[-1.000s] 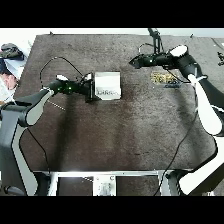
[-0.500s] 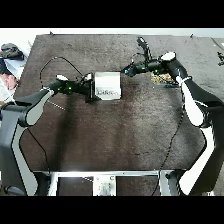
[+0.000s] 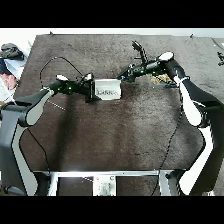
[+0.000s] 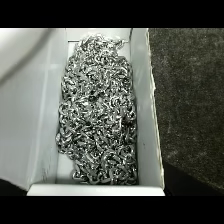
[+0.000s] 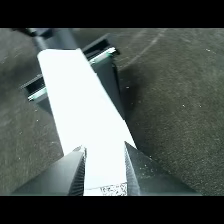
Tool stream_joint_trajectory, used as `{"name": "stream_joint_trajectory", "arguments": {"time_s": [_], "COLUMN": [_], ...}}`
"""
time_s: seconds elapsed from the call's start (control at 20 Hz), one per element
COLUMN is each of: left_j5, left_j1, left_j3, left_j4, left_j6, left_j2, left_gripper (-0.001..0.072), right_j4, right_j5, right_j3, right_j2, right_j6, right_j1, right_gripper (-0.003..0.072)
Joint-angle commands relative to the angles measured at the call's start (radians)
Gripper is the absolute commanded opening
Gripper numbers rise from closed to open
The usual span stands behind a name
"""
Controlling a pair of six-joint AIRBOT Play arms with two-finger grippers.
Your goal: Fold the box and place the chain.
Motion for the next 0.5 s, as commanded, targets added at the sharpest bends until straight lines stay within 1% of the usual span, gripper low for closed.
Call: {"name": "stream_joint_trajectory", "arguments": {"time_s": [0.0,0.1,0.25,0.45], "left_j5": [0.000,0.000,0.000,0.000], "left_j1": [0.000,0.000,0.000,0.000], "left_j3": [0.001,0.001,0.001,0.001], "left_j4": [0.000,0.000,0.000,0.000], "left_j6": [0.000,0.000,0.000,0.000], "left_j2": [0.000,0.000,0.000,0.000], "left_gripper": [0.0471,0.0471,0.0471,0.0471], "right_j4": [-0.052,-0.121,-0.171,-0.178], "right_j5": [0.059,0.058,0.055,0.045], "right_j3": [0.025,0.036,0.036,0.036], "right_j2": [0.000,0.000,0.000,0.000], "right_j6": [-0.028,-0.028,-0.055,-0.089], "right_j1": [0.016,0.039,0.076,0.097], "right_gripper": [0.0274,0.0273,0.0274,0.0274]}}
